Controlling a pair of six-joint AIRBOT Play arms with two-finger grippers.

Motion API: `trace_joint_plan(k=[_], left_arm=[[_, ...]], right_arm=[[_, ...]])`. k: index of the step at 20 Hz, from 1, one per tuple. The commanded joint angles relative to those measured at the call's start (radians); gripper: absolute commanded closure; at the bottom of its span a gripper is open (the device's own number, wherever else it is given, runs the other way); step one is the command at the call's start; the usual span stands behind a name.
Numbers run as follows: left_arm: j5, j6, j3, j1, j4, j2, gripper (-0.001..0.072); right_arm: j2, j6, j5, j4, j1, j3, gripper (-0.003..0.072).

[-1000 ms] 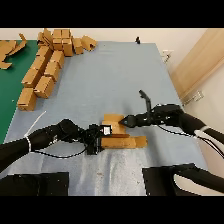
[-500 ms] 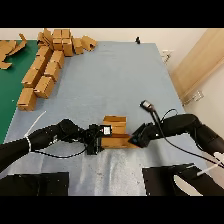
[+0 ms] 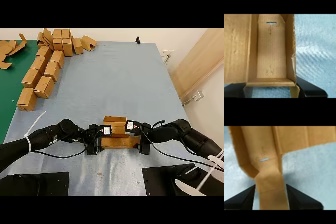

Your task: Fold the box.

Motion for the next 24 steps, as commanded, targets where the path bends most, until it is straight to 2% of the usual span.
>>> trace_joint_plan(k=[1, 5, 7, 8, 9, 10, 12, 15, 16, 17, 19, 20, 24], left_arm=[[0.000, 0.000, 0.001, 0.000, 0.000, -0.001, 0.0100], [0.000, 0.000, 0.001, 0.000, 0.000, -0.001, 0.0100], [0.000, 0.000, 0.001, 0.000, 0.000, -0.001, 0.0100], [0.000, 0.000, 0.001, 0.000, 0.000, -0.001, 0.0100], [0.000, 0.000, 0.001, 0.000, 0.000, -0.001, 0.0100], [0.000, 0.000, 0.001, 0.000, 0.000, -0.001, 0.0100], [0.000, 0.000, 0.001, 0.000, 0.000, -0.001, 0.0100], [0.000, 0.000, 0.001, 0.000, 0.000, -0.001, 0.0100], [0.000, 0.000, 0.001, 0.000, 0.000, -0.001, 0.0100], [0.000, 0.000, 0.001, 0.000, 0.000, -0.001, 0.0100], [0.000, 0.000, 0.001, 0.000, 0.000, -0.001, 0.0100], [0.000, 0.000, 0.001, 0.000, 0.000, -0.001, 0.0100], [0.000, 0.000, 0.001, 0.000, 0.000, -0.001, 0.0100]], right_arm=[[-0.035, -0.077, 0.094, 0.084, 0.020, -0.001, 0.0087], [-0.046, -0.147, 0.104, 0.127, 0.020, -0.001, 0.0087], [-0.046, -0.147, 0.097, 0.171, 0.020, -0.001, 0.0117], [-0.046, -0.146, 0.093, 0.193, 0.020, -0.001, 0.0198], [-0.046, -0.146, 0.082, 0.206, 0.020, -0.001, 0.0416], [-0.046, -0.146, 0.079, 0.206, 0.026, -0.001, 0.0488], [-0.048, -0.146, 0.079, 0.206, 0.035, -0.001, 0.0542], [-0.048, -0.146, 0.098, 0.209, 0.056, -0.001, 0.0546], [-0.048, -0.146, 0.105, 0.210, 0.063, -0.001, 0.0583], [-0.048, -0.146, 0.111, 0.210, 0.074, -0.001, 0.0587], [-0.048, -0.146, 0.113, 0.203, 0.082, -0.001, 0.0571], [-0.048, -0.146, 0.114, 0.203, 0.082, -0.001, 0.0510], [-0.049, -0.146, 0.124, 0.206, 0.082, -0.001, 0.0505]])
